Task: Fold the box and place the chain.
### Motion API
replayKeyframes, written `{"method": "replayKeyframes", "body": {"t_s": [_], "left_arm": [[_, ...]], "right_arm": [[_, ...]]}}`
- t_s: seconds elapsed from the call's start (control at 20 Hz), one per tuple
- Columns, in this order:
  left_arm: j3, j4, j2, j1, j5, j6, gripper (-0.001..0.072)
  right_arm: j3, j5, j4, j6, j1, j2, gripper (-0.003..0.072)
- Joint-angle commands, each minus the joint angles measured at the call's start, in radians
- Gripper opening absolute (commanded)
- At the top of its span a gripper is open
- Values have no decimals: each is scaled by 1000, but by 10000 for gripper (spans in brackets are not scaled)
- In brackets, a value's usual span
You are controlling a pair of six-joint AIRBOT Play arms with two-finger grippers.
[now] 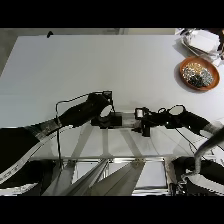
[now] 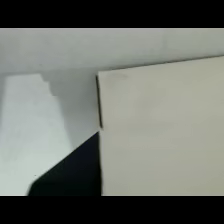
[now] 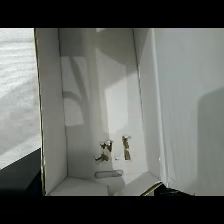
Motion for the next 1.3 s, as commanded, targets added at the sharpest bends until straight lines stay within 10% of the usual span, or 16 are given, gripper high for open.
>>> {"method": "replayKeyframes", "body": {"t_s": [0.0,0.25,0.4,0.65,0.75,1.25], "left_arm": [[-1,41,29,1,-8,0,336],[-1,41,69,5,-55,58,451],[-17,47,137,31,-85,199,683],[-140,77,294,106,5,291,652],[-146,54,280,129,-3,292,529],[-145,-124,188,153,37,330,530]], "right_arm": [[0,1,-2,-2,1,0,397],[0,1,-2,-2,1,0,397],[0,1,-2,-2,1,0,397],[0,1,-2,-2,1,0,397],[0,1,-2,-2,1,0,397],[0,1,-2,-2,1,0,397]]}}
